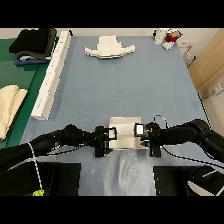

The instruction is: Fold the box.

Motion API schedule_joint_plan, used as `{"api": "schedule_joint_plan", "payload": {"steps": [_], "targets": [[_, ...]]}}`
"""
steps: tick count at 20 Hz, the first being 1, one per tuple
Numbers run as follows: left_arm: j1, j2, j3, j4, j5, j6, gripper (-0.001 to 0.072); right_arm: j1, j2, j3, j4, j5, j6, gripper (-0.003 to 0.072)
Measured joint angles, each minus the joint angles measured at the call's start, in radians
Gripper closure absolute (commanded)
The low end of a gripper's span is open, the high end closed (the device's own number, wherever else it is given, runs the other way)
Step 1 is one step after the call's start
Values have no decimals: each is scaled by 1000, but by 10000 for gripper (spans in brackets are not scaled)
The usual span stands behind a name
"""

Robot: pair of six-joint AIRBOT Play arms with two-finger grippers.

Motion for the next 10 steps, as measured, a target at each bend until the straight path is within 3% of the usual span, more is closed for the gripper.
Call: {"api": "schedule_joint_plan", "payload": {"steps": [3, 5, 10], "targets": [[0, 0, 0, 0, 0, 0, 269, 9, -15, 0, 19, 33, -8, 498], [0, 0, 0, 0, 0, 0, 269, 12, -32, 0, 29, 47, -13, 72], [0, 0, 0, 0, 0, -1, 269, 14, -52, 0, 47, 58, -16, 56]]}}
